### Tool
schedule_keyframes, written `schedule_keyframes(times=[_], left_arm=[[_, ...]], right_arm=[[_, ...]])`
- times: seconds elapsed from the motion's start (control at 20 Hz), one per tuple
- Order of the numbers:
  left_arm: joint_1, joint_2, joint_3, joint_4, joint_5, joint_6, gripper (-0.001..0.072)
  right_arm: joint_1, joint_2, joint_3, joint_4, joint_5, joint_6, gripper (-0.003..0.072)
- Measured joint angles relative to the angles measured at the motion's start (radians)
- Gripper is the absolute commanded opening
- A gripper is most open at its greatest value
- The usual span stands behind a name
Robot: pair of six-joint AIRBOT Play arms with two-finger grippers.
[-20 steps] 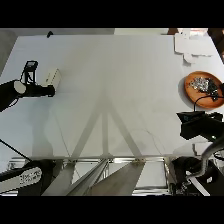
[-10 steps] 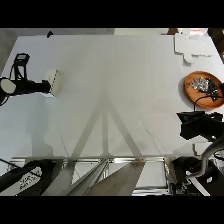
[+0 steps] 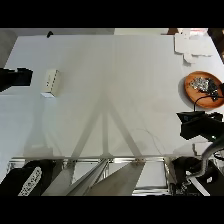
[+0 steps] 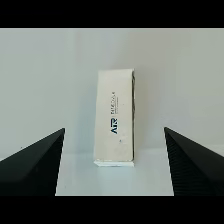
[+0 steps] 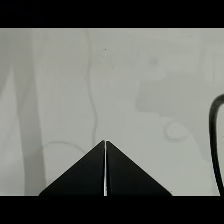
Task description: Fold the box and place the chain.
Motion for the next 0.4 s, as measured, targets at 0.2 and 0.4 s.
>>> schedule_keyframes(times=[0.2,0.4], left_arm=[[0.0,0.082,0.0,-0.002,-0.035,-0.004,0.0697],[0.0,0.103,0.0,-0.009,-0.061,-0.008,0.0697]], right_arm=[[0.0,0.0,0.0,0.0,0.0,0.0,0.0005],[0.0,0.0,0.0,0.0,0.0,0.0,0.0005]])
